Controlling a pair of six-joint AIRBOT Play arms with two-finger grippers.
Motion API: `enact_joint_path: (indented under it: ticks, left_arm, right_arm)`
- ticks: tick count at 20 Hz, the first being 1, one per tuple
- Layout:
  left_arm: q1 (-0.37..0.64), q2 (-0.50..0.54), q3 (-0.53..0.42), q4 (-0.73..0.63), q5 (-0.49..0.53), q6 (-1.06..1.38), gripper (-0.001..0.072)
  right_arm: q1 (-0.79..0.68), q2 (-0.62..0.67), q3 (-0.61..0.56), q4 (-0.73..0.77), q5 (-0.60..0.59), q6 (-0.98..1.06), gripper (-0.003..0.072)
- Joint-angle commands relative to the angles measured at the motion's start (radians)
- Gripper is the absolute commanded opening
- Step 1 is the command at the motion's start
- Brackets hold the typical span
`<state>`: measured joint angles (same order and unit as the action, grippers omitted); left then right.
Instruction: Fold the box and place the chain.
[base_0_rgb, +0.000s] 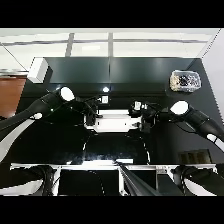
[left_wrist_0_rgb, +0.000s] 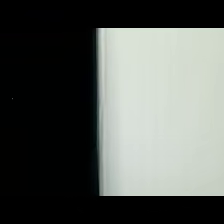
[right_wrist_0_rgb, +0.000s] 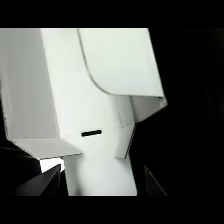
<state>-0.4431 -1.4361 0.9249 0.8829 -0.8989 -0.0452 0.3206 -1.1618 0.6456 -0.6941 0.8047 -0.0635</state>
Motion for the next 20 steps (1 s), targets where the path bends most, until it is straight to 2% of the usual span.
enact_joint_path:
  ticks: [1,5,11,15,18,20]
  left_arm:
    - [0.0,-0.004,0.0,0.003,0.001,-0.001,0.0025]
    - [0.0,-0.004,0.0,0.002,0.001,-0.007,0.0024]
    - [0.0,-0.004,0.0,-0.002,0.0,-0.008,0.0025]
    - [0.0,-0.004,0.0,-0.001,0.0,-0.008,0.0025]
    - [0.0,-0.004,0.0,-0.001,0.0,-0.008,0.0025]
    - [0.0,-0.004,0.0,-0.002,-0.001,-0.008,0.0025]
  right_arm:
    - [-0.006,0.008,-0.001,-0.09,0.098,0.11,0.0594]
    - [0.049,0.001,-0.004,-0.075,0.124,0.154,0.0594]
    - [0.149,-0.021,-0.055,0.118,-0.059,0.156,0.0593]
    - [0.149,-0.003,-0.01,0.113,-0.105,0.121,0.0593]
    - [0.149,0.023,-0.005,0.061,-0.188,0.063,0.0593]
    - [0.149,0.023,-0.005,-0.005,-0.161,0.063,0.0593]
